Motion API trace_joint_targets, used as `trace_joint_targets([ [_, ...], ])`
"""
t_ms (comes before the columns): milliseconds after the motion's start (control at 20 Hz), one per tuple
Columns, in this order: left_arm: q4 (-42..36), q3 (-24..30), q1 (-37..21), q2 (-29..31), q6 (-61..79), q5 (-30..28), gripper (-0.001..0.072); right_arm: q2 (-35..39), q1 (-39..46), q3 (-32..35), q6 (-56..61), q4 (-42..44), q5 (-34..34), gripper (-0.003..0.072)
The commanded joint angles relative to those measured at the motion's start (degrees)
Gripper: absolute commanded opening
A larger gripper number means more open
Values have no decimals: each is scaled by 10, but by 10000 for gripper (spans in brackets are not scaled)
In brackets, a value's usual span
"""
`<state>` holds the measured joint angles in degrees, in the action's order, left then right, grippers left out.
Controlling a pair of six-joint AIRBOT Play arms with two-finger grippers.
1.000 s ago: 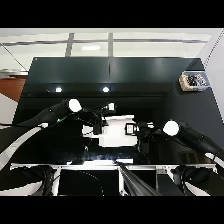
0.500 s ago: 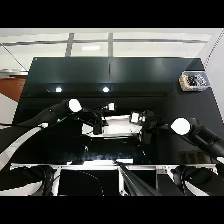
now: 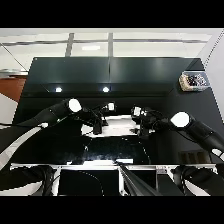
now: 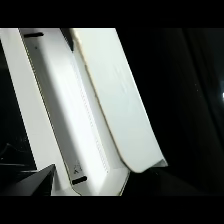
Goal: Fold the box and place the chain.
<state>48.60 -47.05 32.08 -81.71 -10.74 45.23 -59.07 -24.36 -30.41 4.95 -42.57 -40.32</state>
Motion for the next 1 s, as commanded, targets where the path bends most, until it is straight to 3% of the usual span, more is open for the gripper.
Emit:
trace_joint_targets([
  [0,0,0,0,0,0,1,24,-17,9,0,-33,42,5,712],
  [400,0,0,0,1,0,0,24,-49,31,1,-83,105,-78,711],
  [950,0,0,0,13,0,5,24,-62,-2,12,-159,75,-80,711],
])
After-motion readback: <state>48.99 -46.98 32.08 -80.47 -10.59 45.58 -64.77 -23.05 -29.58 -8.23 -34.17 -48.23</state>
